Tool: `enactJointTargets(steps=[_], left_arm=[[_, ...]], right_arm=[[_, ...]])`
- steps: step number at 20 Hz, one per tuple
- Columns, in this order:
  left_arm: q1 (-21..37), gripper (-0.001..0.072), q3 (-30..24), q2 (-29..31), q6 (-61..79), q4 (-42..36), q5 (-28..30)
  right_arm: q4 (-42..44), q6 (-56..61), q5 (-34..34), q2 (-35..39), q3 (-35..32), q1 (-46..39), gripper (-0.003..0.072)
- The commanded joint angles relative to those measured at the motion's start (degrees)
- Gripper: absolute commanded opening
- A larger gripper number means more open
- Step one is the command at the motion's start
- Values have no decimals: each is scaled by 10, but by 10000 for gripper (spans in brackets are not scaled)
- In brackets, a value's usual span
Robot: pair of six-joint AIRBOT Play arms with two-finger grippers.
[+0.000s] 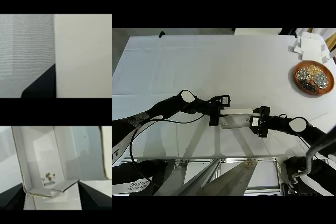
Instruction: Fold the box and place the chain.
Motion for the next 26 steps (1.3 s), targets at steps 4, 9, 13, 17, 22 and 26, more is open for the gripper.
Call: enactJointTargets(steps=[4, 9, 13, 17, 22, 26], left_arm=[[0, 10, 0, 0, 0, 0, 0], [0, 10, 0, 0, 0, 0, 0], [0, 10, 0, 0, 0, 0, 0], [0, 10, 0, 0, 0, 0, 0], [0, 10, 0, 0, 0, 0, 0], [0, 10, 0, 0, 0, 0, 0]], right_arm=[[88, -82, 109, -67, 25, -57, 676], [90, -87, 123, -96, 26, -59, 646], [90, -87, 124, -97, 26, -59, 640], [100, -105, 122, -113, 26, -59, 542], [118, -117, 110, -135, 27, -59, 536], [126, -130, 106, -142, 28, -59, 516]])
